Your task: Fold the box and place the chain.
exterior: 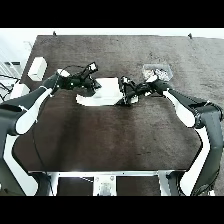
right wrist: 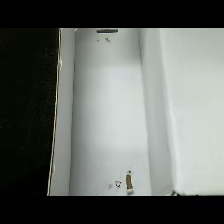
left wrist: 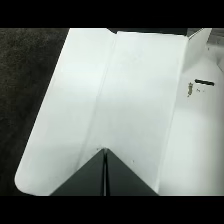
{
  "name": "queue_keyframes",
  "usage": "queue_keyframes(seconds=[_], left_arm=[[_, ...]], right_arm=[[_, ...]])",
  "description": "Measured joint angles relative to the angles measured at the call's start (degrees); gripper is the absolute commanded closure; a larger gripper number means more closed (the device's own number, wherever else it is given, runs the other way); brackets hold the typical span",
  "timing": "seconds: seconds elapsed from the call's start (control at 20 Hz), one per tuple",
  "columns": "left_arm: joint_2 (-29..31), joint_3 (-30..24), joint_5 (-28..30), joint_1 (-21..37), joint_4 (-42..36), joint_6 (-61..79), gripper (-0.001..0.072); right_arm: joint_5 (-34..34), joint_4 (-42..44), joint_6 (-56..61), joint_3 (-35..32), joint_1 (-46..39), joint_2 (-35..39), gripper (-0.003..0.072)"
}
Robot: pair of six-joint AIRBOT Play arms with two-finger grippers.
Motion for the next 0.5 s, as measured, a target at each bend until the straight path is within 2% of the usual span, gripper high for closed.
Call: queue_keyframes(seconds=[0.35,0.4,0.45,0.5], left_arm=[[1.44,2.64,-2.14,0.2,1.7,0.04,0.069],[2.21,2.97,-3.34,0.5,2.23,-0.09,0.0656],[3.1,3.32,-4.81,1.05,3.06,-0.17,0.0351],[3.93,3.61,-6.58,1.62,4.09,-0.35,0.0001]], right_arm=[[0.0,-0.04,-0.07,0.0,0.0,0.0,0.0259],[0.02,-0.04,-0.07,0.0,0.0,0.0,0.0259],[0.0,-0.04,-0.07,0.0,0.0,0.0,0.0259],[0.0,-0.04,-0.07,0.0,0.0,0.0,0.0259]])
